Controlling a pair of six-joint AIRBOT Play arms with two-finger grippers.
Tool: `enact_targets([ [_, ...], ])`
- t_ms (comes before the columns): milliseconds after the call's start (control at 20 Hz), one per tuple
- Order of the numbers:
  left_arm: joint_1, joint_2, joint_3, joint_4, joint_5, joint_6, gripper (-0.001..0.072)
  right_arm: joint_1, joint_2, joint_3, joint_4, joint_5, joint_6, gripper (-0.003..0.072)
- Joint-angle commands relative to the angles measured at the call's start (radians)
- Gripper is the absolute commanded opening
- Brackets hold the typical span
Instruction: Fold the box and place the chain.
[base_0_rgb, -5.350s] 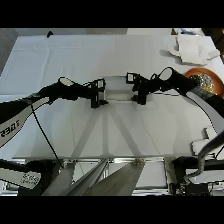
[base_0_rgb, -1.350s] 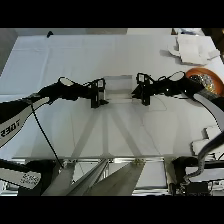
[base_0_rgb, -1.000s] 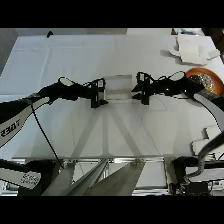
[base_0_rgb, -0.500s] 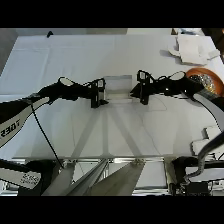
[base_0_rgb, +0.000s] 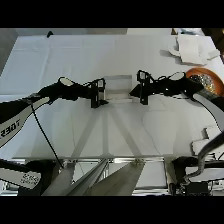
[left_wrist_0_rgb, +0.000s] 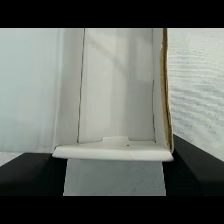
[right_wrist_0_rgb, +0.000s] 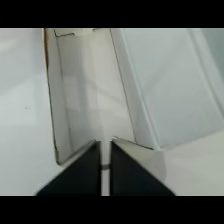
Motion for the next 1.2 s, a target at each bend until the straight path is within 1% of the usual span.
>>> enact_targets([
  [0, 0.000, -0.001, 0.000, 0.000, 0.000, 0.000, 0.0258, -0.001, 0.013, -0.003, -0.007, 0.035, 0.004, 0.0014],
  [150, 0.000, -0.001, 0.000, 0.000, 0.000, 0.000, 0.0258, -0.005, 0.104, -0.030, -0.041, 0.018, 0.037, 0.0013],
  [300, 0.000, -0.001, 0.000, 0.000, 0.000, 0.000, 0.0258, -0.059, 0.211, -0.048, -0.096, -0.001, 0.240, 0.0013],
  [400, 0.000, -0.001, 0.000, 0.000, 0.000, 0.000, 0.0258, -0.138, 0.265, -0.053, -0.119, 0.008, 0.433, 0.0012],
  [500, 0.000, -0.001, 0.000, 0.000, 0.000, 0.000, 0.0258, -0.242, 0.284, -0.053, -0.135, 0.011, 0.646, 0.0012],
  [550, 0.000, -0.001, 0.000, 0.000, 0.000, 0.000, 0.0258, -0.289, 0.283, -0.053, -0.171, 0.014, 0.767, 0.0012],
  [650, 0.000, -0.001, 0.000, 0.000, 0.000, 0.000, 0.0258, -0.352, 0.282, -0.054, -0.325, 0.016, 1.041, 0.0012],
  [750, 0.000, -0.001, 0.000, 0.000, 0.000, 0.000, 0.0258, -0.377, 0.272, -0.054, -0.451, 0.026, 1.194, 0.0009],
  [850, 0.000, -0.001, 0.000, 0.000, 0.000, 0.000, 0.0258, -0.378, 0.230, -0.054, -0.448, 0.059, 1.209, 0.0007],
  [950, 0.000, -0.001, 0.000, 0.000, 0.000, 0.000, 0.0258, -0.366, 0.150, -0.054, -0.371, 0.090, 1.209, 0.0007],
  [1050, 0.000, -0.001, 0.000, 0.000, 0.000, 0.000, 0.0258, -0.346, 0.084, -0.054, -0.296, 0.090, 1.206, 0.0007],
  [1150, 0.000, -0.001, 0.000, 0.000, 0.000, 0.000, 0.0258, -0.320, 0.041, -0.054, -0.213, 0.080, 1.162, 0.0007],
])
